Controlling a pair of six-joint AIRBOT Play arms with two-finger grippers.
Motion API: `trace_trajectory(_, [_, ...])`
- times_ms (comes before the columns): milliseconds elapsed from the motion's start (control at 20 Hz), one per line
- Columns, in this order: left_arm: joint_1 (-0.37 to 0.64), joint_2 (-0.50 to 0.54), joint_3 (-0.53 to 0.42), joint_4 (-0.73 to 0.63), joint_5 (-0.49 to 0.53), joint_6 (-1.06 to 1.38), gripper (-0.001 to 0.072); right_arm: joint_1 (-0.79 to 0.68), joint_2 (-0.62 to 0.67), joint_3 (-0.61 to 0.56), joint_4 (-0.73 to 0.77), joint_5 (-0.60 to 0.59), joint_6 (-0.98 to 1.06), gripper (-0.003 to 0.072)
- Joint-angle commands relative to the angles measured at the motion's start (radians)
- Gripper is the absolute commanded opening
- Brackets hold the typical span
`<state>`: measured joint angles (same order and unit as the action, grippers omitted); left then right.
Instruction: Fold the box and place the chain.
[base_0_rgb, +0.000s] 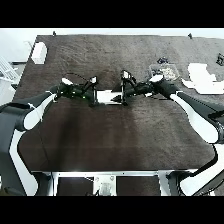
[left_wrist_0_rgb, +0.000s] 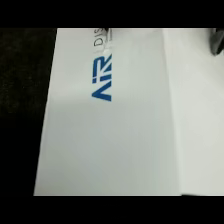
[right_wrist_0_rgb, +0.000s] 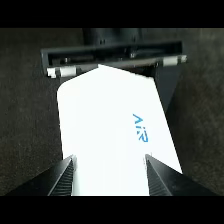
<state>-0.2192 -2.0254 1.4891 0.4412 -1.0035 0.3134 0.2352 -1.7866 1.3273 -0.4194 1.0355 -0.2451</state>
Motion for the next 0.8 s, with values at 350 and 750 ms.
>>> trace_trajectory(350, [0.0, 0.0, 0.0, 0.0, 0.0, 0.0, 0.0407, 0.0, -0.013, 0.032, 0.001, -0.034, -0.029, 0.0494])
trace_trajectory(750, [0.0, 0.0, 0.0, 0.0, 0.0, 0.0, 0.0407, 0.0, -0.013, 0.092, 0.001, -0.041, -0.028, 0.0494])
